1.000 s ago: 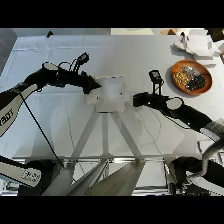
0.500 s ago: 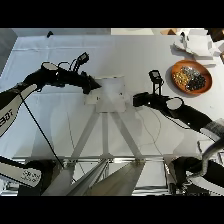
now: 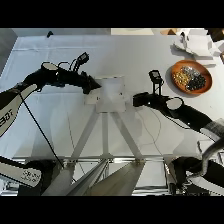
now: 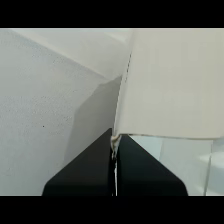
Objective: Fold the box and place the chain.
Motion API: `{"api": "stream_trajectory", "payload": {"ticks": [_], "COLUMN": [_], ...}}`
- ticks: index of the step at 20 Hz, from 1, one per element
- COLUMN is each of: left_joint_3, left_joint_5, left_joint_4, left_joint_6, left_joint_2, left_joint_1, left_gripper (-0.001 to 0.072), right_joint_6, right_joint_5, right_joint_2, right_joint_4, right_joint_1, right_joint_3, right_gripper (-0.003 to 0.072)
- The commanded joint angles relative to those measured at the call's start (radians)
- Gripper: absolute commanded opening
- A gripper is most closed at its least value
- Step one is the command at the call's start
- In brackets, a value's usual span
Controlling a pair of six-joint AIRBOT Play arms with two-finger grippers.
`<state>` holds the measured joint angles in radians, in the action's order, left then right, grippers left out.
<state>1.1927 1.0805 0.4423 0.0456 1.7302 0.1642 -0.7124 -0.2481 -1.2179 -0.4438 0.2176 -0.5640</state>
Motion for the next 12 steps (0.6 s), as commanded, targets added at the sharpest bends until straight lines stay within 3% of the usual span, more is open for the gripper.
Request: {"api": "stream_trajectory", "payload": {"ticks": [1,4,5,7,8,12], "left_joint_3": [0.000,0.000,0.000,0.000,0.000,0.000], "left_joint_5": [0.000,0.000,0.000,0.000,0.001,0.045], "left_joint_4": [0.000,0.000,0.000,0.000,0.001,0.055], "left_joint_6": [0.000,0.000,0.000,0.004,0.006,0.010], "left_joint_2": [-0.001,-0.001,-0.001,-0.005,-0.016,-0.154], "left_joint_1": [0.001,0.001,0.001,0.000,-0.002,-0.031], "left_gripper": [0.0014,0.0013,0.0009,0.0008,0.0008,0.0008], "right_joint_6": [0.000,0.000,0.000,-0.001,-0.001,-0.001], "right_joint_5": [0.002,0.004,0.003,0.003,0.003,0.022], "right_joint_2": [0.000,0.000,0.000,0.006,0.021,0.156], "right_joint_4": [0.000,0.000,0.000,0.001,0.001,-0.004], "right_joint_1": [0.001,0.001,0.001,-0.002,-0.003,-0.054], "right_joint_3": [0.001,0.001,0.000,-0.004,-0.009,-0.016], "right_gripper": [0.0010,0.0019,0.0109,0.0495,0.0534,0.0533]}}
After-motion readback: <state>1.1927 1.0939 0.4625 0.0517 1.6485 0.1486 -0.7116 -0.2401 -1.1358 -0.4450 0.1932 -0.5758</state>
